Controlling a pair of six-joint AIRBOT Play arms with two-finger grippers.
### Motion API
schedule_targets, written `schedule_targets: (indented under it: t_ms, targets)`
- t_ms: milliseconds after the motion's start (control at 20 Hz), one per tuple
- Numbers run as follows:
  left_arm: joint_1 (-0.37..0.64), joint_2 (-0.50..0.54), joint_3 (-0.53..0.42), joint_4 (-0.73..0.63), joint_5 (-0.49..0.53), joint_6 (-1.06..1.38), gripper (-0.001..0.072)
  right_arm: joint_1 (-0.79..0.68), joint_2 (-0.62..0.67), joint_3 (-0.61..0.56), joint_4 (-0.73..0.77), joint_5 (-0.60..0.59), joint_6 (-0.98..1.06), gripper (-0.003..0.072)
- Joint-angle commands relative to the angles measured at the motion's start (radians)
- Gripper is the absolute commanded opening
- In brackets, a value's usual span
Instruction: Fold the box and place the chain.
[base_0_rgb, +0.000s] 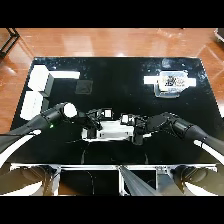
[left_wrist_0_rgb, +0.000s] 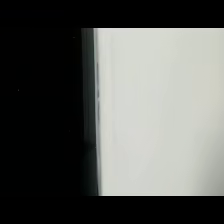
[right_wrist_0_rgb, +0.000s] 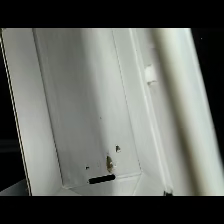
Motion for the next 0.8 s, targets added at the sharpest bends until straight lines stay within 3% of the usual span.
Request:
schedule_targets:
  t_ms: [0, 600, 650, 700, 750]
  targets:
    - [0.0, 0.0, 0.0, 0.0, -0.001, 0.0, 0.002, 0.0, 0.0, -0.007, 0.0, 0.001, 0.0, 0.0699]
    - [0.0, 0.0, 0.0, 0.0, -0.001, 0.0, 0.0024, 0.0, 0.0, -0.014, 0.0, 0.01, 0.0, 0.0683]
    - [0.0, 0.0, 0.0, 0.0, -0.001, 0.0, 0.0025, 0.0, 0.0, -0.014, 0.0, 0.007, 0.0, 0.0475]
    - [0.0, 0.0, 0.0, 0.0, -0.001, 0.0, 0.0072, 0.0, 0.0, -0.014, 0.0, 0.004, 0.0, 0.0322]
    - [0.0, 0.0, 0.0, 0.0, -0.001, 0.0, 0.024, 0.0, 0.0, -0.014, 0.0, 0.0, 0.001, 0.0222]
